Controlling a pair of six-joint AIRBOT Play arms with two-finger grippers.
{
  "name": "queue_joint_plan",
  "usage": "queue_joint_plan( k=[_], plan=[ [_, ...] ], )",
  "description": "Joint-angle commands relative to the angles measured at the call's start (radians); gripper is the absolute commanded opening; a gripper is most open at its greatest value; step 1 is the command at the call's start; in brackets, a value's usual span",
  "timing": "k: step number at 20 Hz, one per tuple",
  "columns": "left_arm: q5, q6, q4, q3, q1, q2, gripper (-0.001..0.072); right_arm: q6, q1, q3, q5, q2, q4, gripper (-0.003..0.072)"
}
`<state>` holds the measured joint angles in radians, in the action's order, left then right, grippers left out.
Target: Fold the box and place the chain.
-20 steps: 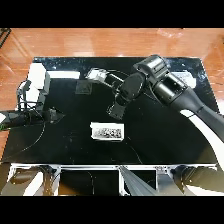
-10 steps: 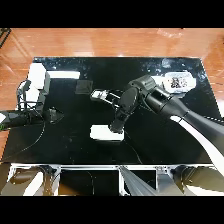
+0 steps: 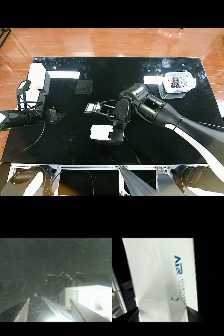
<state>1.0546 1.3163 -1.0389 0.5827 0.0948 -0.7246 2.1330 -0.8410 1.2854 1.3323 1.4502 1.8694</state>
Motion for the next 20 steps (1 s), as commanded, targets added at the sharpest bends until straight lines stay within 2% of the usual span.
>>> queue_joint_plan(
  k=[1,4,8,15,18,20],
  plan=[
    [0.0,0.0,0.0,0.0,0.001,-0.001,0.0613,0.002,-0.015,-0.001,-0.021,0.0,-0.049,0.0709],
    [0.0,0.0,0.0,0.0,0.001,-0.001,0.0613,0.002,-0.021,-0.001,-0.053,0.0,-0.044,0.0708],
    [-0.001,0.0,0.0,0.0,0.001,-0.001,0.0613,-0.009,-0.025,0.002,-0.024,-0.003,-0.037,0.0708],
    [0.001,0.0,0.0,0.0,0.001,-0.001,0.0613,-0.065,0.017,0.17,0.027,-0.047,-0.011,0.0708],
    [0.001,0.0,0.0,0.0,0.001,-0.001,0.0613,-0.073,0.052,0.146,0.038,-0.029,-0.01,0.0708],
    [0.001,0.0,0.0,0.0,0.001,-0.001,0.0613,-0.072,0.051,0.087,0.034,-0.016,-0.003,0.0708]
  ],
)
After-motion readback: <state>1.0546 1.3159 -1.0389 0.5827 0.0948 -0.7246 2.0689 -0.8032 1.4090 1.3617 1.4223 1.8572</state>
